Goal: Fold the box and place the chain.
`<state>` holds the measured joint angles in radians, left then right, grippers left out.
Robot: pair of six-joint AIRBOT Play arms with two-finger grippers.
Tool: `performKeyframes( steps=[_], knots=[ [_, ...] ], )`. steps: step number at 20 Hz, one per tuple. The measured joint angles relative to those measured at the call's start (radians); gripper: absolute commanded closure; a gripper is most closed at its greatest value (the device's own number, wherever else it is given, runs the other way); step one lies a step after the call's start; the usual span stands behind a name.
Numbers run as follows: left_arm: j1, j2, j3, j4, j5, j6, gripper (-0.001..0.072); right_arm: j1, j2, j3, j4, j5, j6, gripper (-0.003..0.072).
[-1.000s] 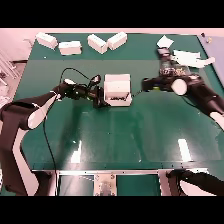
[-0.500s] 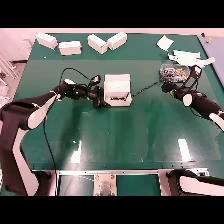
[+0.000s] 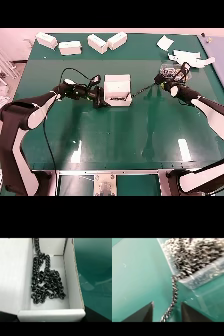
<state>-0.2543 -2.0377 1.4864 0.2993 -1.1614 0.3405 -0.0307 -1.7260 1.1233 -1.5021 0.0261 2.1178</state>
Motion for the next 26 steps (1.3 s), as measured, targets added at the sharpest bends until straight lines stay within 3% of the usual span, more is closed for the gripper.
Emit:
performKeyframes(
  steps=[3, 6, 7, 8, 18, 26],
  knots=[
    [0.0, 0.0, 0.0, 0.0, -0.002, 0.0, 0.0176, 0.001, -0.034, 0.035, 0.003, 0.04, -0.001, 0.0381],
    [0.0, 0.0, 0.0, 0.0, -0.004, 0.0, 0.0176, -0.001, -0.049, 0.048, 0.005, 0.053, -0.006, 0.0538],
    [0.0, 0.0, 0.0, 0.0, -0.005, 0.0, 0.0175, -0.003, -0.053, 0.051, 0.005, 0.056, -0.007, 0.0651],
    [0.0, 0.0, 0.0, 0.0, -0.006, 0.0, 0.0176, -0.004, -0.057, 0.052, 0.004, 0.056, -0.009, 0.0676],
    [0.0, 0.0, 0.0, -0.001, -0.009, 0.0, 0.0175, -0.011, -0.032, 0.056, -0.006, 0.09, -0.031, 0.0676],
    [0.0, 0.0, 0.0, -0.001, -0.008, 0.0, 0.0175, 0.092, 0.293, 0.057, -0.009, 0.087, -0.15, 0.0677]
  ],
)
